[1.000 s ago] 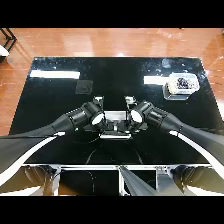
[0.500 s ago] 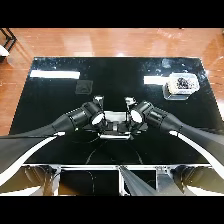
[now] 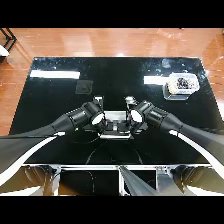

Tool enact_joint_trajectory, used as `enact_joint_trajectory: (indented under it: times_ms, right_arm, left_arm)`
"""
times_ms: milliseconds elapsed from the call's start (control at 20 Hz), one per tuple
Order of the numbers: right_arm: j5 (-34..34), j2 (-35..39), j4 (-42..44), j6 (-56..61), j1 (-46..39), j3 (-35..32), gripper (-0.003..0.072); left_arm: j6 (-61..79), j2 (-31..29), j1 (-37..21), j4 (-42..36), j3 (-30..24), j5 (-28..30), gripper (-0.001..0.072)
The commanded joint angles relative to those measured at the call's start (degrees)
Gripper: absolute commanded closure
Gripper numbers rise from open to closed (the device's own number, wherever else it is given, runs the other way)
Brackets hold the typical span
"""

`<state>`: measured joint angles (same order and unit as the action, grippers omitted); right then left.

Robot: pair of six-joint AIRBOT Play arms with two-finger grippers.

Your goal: Fold the box and place the chain.

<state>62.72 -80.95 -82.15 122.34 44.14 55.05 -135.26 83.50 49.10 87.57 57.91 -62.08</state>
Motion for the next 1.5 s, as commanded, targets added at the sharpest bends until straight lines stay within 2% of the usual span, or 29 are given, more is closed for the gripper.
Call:
enact_joint_trajectory:
  times_ms: [0, 400, 450, 500, 650, 700, 950, 1000, 1050, 1100, 1300, 1450]
  right_arm:
    - [-0.6, -0.1, 0.0, 0.1, 0.0, 0.0, 0.0451]
    - [-0.3, -0.8, 0.0, 0.1, 0.0, 0.0, 0.0452]
    - [-0.2, -0.8, 0.1, 0.0, 0.0, 0.0, 0.0554]
    - [0.1, -0.8, 0.1, 0.0, 0.0, 0.0, 0.0619]
    - [0.1, -0.8, 1.1, 0.0, 0.0, 0.1, 0.063]
    - [0.1, -0.8, 1.1, 0.0, 0.0, 0.3, 0.0663]
    - [0.1, -0.8, 1.1, 0.0, 0.0, 1.3, 0.0655]
    - [0.1, -0.7, 1.1, 0.0, 0.0, 1.6, 0.0578]
    - [0.2, -0.7, 1.1, 0.0, 0.0, 1.8, 0.0336]
    - [0.7, -0.7, 1.0, -0.1, 0.0, 2.1, 0.0257]
    - [2.6, 1.2, 0.8, -4.4, -0.2, 2.3, 0.0257]
    - [5.4, 5.3, -1.4, -7.6, -0.2, 2.3, 0.0257]
  left_arm:
    - [0.0, 0.0, 0.0, 0.0, 0.0, 0.0, 0.0687]
    - [0.0, 0.0, 0.0, 0.0, 0.0, 0.0, 0.0687]
    - [0.0, 0.0, 0.0, 0.0, 0.0, 0.0, 0.0687]
    - [0.0, 0.0, 0.0, 0.0, 0.0, 0.0, 0.0687]
    - [0.0, 0.0, 0.0, 0.0, 0.0, 0.0, 0.0687]
    - [0.0, 0.0, 0.0, 0.0, 0.0, 0.0, 0.0687]
    - [0.0, 0.0, 0.0, 0.0, 0.0, 0.0, 0.0687]
    - [0.0, 0.0, 0.0, 0.0, 0.0, 0.0, 0.0687]
    - [0.0, 0.0, 0.0, 0.0, 0.0, 0.0, 0.0687]
    - [0.0, 0.0, 0.0, 0.0, 0.0, 0.0, 0.0687]
    - [0.0, 0.0, 0.0, 0.0, 0.0, 0.0, 0.0687]
    - [0.0, 0.0, 0.0, 0.0, 0.0, 0.0, 0.0687]
